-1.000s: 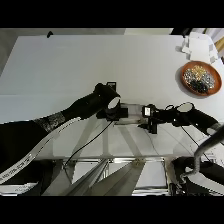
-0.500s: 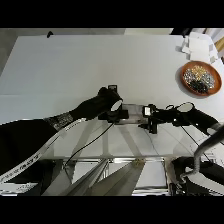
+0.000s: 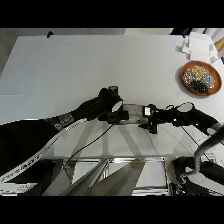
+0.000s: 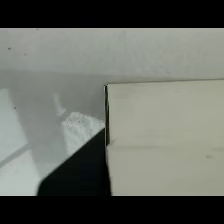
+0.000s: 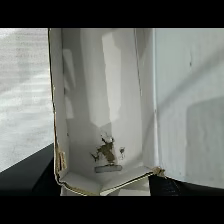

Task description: Fold the box and place the chain.

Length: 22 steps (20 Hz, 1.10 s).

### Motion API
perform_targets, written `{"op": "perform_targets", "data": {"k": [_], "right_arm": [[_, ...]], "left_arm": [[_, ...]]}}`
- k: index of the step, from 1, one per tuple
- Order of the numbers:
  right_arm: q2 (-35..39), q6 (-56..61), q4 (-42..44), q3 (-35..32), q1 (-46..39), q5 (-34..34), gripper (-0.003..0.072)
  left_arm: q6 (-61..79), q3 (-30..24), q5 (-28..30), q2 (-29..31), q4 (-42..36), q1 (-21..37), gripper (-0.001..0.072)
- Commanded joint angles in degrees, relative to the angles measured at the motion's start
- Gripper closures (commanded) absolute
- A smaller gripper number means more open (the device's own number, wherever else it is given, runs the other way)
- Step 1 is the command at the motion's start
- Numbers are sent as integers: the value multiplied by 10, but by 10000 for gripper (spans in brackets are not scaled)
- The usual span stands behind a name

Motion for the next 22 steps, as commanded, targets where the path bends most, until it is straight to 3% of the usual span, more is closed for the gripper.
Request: {"op": "perform_targets", "data": {"k": [1,4,5,7,9,14,18,22], "right_arm": [[0,0,0,0,0,0,276],[0,0,0,0,0,0,276],[0,0,0,0,0,0,276],[0,0,0,0,0,0,276],[0,0,0,0,0,0,276],[0,0,0,0,0,0,276],[0,0,0,0,0,0,276],[0,0,0,0,0,0,276]], "left_arm": [[0,0,2,1,-1,0,705],[0,0,2,1,-1,0,689],[1,0,2,1,-3,0,620],[2,0,1,6,-3,0,401],[8,0,-1,20,-2,2,294],[66,0,-12,73,-2,20,295],[207,0,-89,143,14,37,295],[388,-8,-104,223,22,64,296]]}}
